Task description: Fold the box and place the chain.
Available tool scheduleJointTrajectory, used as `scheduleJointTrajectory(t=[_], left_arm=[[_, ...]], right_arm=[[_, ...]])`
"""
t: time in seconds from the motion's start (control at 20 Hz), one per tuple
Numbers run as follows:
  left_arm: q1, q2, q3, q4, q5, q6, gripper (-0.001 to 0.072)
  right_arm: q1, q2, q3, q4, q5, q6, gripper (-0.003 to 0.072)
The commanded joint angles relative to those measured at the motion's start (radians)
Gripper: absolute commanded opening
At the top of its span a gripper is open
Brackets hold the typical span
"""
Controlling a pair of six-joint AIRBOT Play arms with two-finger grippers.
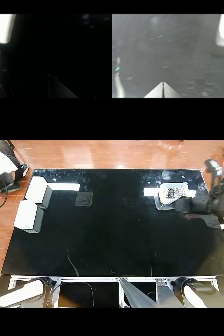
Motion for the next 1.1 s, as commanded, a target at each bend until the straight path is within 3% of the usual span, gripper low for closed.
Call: scheduleJointTrajectory(t=[0.0, 0.15, 0.25, 0.35, 0.5, 1.05], left_arm=[[-0.202, 0.222, -0.107, 0.045, 0.098, -0.076, 0.0018], [-0.409, 0.484, -0.456, 0.195, 0.340, -0.177, 0.0019], [-0.496, 0.610, -0.668, 0.234, 0.468, -0.216, 0.0019], [-0.515, 0.702, -0.789, 0.233, 0.520, -0.223, 0.0020], [-0.515, 0.775, -0.855, 0.234, 0.521, -0.232, 0.0021], [-0.515, 0.769, -0.855, 0.233, 0.530, -0.232, 0.0021]], right_arm=[[-0.046, 0.093, 0.042, -0.300, -0.067, 0.154, 0.0022], [-0.047, 0.201, -0.136, -0.344, -0.020, 0.201, 0.0022], [-0.047, 0.211, -0.241, -0.344, 0.043, 0.201, 0.0022], [-0.046, 0.210, -0.281, -0.336, 0.027, 0.201, 0.0021], [-0.047, 0.210, -0.281, -0.341, 0.015, 0.201, 0.0022], [-0.047, 0.210, -0.281, -0.341, 0.016, 0.201, 0.0021]])
